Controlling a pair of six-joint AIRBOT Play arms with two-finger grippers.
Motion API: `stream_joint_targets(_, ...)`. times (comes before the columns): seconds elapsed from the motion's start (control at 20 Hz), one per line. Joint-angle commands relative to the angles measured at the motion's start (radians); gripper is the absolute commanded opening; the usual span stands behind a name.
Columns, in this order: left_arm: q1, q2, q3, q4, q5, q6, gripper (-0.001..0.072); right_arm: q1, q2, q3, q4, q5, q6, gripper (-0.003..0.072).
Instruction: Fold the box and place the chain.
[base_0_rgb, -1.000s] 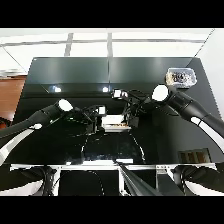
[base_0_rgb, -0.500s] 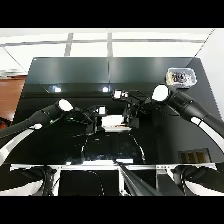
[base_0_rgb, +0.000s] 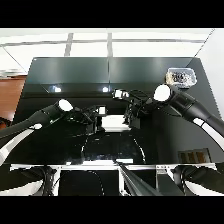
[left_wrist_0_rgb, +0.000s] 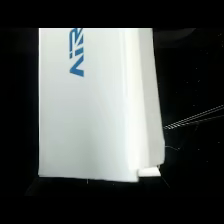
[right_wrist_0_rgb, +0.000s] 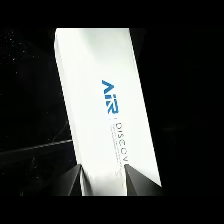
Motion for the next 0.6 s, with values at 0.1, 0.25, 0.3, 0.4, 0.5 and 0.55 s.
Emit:
stream_joint_targets(0.1, 0.000, -0.001, 0.000, 0.000, 0.001, -0.001, 0.0486, 0.000, 0.025, 0.000, -0.007, 0.019, 0.024, 0.0307)
stream_joint_targets(0.25, 0.000, -0.001, 0.000, 0.000, 0.001, -0.001, 0.0486, 0.000, 0.032, -0.001, -0.045, 0.013, 0.051, 0.0306)
stream_joint_targets(0.3, 0.000, -0.001, 0.000, 0.000, 0.001, -0.001, 0.0486, 0.000, 0.031, -0.002, -0.052, -0.002, 0.053, 0.0305)
stream_joint_targets(0.4, 0.000, -0.001, 0.000, 0.000, 0.001, -0.001, 0.0486, 0.000, 0.031, -0.002, -0.056, -0.033, 0.054, 0.0204)
stream_joint_targets(0.5, 0.000, -0.001, 0.000, 0.000, 0.000, -0.001, 0.0486, 0.007, 0.031, -0.002, -0.068, -0.031, 0.056, 0.0203)
stream_joint_targets(0.55, 0.000, -0.001, 0.000, 0.000, 0.000, -0.001, 0.0485, 0.011, 0.031, -0.002, -0.077, -0.032, 0.068, 0.0202)
